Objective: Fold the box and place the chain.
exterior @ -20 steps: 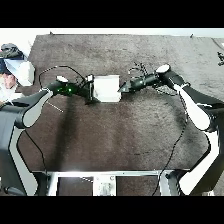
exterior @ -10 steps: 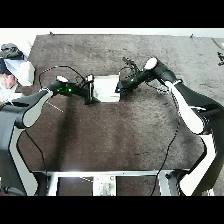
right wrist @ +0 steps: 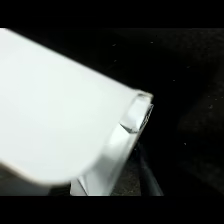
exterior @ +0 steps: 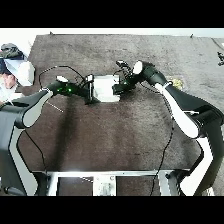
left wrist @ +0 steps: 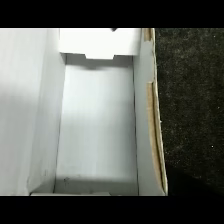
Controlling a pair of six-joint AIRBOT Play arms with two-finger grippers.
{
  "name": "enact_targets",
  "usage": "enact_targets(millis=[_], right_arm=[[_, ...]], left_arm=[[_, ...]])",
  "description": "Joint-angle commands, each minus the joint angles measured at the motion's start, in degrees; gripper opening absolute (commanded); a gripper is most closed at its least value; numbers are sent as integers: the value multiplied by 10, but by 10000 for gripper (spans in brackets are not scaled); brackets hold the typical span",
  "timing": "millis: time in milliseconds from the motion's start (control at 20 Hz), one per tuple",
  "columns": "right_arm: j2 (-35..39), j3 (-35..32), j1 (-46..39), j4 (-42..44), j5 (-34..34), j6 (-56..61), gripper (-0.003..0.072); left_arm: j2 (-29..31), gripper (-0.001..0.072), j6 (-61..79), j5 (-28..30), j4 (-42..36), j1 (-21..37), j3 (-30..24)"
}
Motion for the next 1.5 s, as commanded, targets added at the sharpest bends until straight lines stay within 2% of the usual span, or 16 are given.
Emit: enact_targets(millis=[0,150,300,550,600,750,1450], right_arm=[[-7,30,20,-94,18,75,434],[-42,106,36,-151,94,109,435],[-77,171,45,-160,146,126,434],[-86,170,47,-165,148,163,430],[-88,170,47,-165,147,168,369],[-92,170,47,-165,125,174,372],[-107,170,60,-187,115,249,371]], left_arm=[[0,353,0,0,0,0,0],[0,352,0,0,0,0,0],[0,352,0,0,0,0,0],[0,352,0,0,0,0,0],[0,352,0,0,0,0,0],[0,352,0,0,0,0,0],[0,352,0,0,0,0,0]])
